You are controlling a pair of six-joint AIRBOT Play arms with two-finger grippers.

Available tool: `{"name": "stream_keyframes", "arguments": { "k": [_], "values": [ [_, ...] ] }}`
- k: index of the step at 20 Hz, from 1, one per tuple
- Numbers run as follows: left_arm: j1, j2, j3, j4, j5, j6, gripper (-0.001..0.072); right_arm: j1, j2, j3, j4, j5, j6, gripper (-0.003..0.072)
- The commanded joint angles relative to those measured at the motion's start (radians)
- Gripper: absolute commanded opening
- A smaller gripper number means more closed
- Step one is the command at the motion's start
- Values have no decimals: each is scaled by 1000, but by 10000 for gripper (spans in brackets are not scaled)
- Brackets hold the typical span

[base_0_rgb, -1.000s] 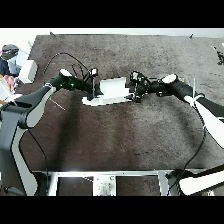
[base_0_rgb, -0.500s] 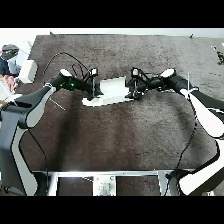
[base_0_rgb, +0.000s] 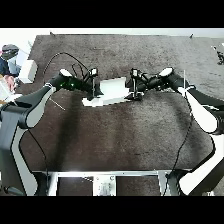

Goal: Fold the box and place the chain.

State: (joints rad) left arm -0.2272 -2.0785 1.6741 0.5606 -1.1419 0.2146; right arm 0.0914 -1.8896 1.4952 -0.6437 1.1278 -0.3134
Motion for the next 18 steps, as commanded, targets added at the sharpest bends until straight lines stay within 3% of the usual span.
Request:
{"name": "stream_keyframes", "arguments": {
  "k": [1,18],
  "values": [
    [-1,0,0,0,1,0,14,3,-53,52,5,93,11,708],
    [-1,0,0,0,1,0,13,8,-135,97,19,127,49,676]
  ]
}}
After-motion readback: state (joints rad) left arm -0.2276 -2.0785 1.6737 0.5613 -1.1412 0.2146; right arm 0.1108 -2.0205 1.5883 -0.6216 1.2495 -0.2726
